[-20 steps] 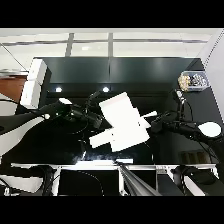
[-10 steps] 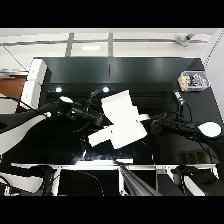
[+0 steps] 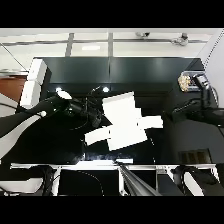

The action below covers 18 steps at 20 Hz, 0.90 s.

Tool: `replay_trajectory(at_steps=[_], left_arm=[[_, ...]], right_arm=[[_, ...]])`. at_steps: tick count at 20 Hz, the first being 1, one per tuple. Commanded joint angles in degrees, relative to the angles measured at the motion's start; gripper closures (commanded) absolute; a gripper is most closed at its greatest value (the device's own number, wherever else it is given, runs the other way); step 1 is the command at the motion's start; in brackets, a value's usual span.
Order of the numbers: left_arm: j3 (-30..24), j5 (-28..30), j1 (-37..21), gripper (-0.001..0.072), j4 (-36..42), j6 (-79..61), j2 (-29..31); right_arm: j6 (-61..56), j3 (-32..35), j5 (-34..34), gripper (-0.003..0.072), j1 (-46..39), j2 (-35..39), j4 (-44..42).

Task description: Fold the box and place the chain.

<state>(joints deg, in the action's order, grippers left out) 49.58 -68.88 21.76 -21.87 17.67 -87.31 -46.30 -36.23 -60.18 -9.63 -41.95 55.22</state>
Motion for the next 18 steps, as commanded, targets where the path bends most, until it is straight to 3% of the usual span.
replay_trajectory(at_steps=[1, 4, 7, 13, 18], left_arm=[[-0.3, 11.7, 4.7, 0.0688, -9.1, -2.6, 7.0], [-1.3, 21.6, 9.9, 0.0685, -12.2, -10.4, 10.7], [-2.2, 21.6, 10.9, 0.0684, -12.0, -19.3, 9.4], [-4.3, 24.4, 10.5, 0.0684, -12.2, -19.5, 7.5], [-5.0, 25.1, 10.3, 0.0684, -12.2, -18.8, 6.2]], right_arm=[[0.1, -2.3, -1.2, -0.0026, -2.4, 0.0, 6.1], [0.5, -2.2, -1.8, -0.0027, -2.4, 0.0, 8.6], [2.9, -0.8, -1.7, -0.0027, -2.3, -0.1, 8.6], [7.0, 4.6, -1.0, -0.0026, -2.3, -0.2, 7.7], [16.0, 8.0, -0.8, -0.0026, 1.4, -0.2, -2.2]])
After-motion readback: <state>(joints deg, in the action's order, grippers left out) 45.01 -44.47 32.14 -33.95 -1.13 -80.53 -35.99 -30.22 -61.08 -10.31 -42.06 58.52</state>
